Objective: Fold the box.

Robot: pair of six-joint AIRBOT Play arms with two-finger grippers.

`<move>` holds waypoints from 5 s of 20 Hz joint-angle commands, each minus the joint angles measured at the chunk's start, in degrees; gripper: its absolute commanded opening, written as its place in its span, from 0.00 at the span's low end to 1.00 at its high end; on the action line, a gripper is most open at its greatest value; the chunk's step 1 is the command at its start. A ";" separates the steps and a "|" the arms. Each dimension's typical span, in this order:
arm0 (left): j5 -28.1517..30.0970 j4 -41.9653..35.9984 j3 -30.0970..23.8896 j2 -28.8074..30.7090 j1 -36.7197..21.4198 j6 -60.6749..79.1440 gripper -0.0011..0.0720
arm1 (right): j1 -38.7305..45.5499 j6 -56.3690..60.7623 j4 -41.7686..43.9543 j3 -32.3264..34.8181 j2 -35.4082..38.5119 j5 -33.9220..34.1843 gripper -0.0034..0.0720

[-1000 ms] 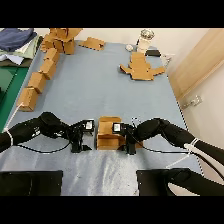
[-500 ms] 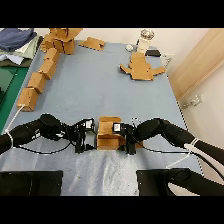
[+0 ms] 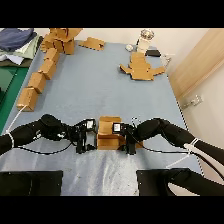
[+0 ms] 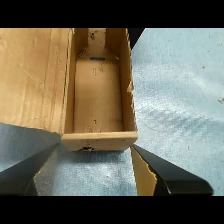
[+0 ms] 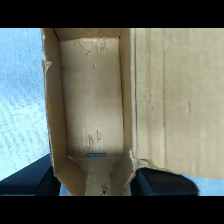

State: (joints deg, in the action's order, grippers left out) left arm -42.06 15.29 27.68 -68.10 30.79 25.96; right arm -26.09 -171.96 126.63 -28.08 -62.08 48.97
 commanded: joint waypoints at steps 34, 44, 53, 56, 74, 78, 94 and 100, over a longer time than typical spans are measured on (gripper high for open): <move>13.11 0.57 0.00 -0.31 9.25 -1.99 0.55 | 0.02 -0.02 0.00 0.00 0.02 0.00 0.71; 13.11 0.59 0.00 -0.28 9.25 -1.99 0.55 | 0.02 -0.02 0.00 0.00 0.02 0.00 0.71; 13.11 0.57 0.00 -0.31 9.25 -1.99 0.55 | 0.02 -0.02 -0.11 0.00 0.02 0.00 0.71; 13.11 0.59 0.00 -0.28 9.25 -1.99 0.55 | 0.02 -0.02 0.26 0.00 0.02 0.07 0.71; 13.11 0.57 0.00 -0.28 9.25 -1.99 0.55 | 1.09 6.08 -4.68 -0.59 4.79 1.81 0.98; 13.11 0.57 0.00 -0.31 9.22 -1.99 0.55 | 1.09 9.31 -5.66 -0.63 6.32 7.85 0.98; 13.11 0.57 0.00 -0.31 9.25 -1.99 0.55 | 1.01 55.95 1.38 -0.90 22.62 15.63 0.98; 13.11 0.57 0.00 -0.31 9.25 -1.99 0.55 | 0.94 72.30 1.38 -0.90 22.62 15.58 0.98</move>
State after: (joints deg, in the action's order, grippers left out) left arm -28.97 15.86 27.64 -68.38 40.05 23.97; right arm -25.12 -108.68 127.28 -28.91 -39.62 64.36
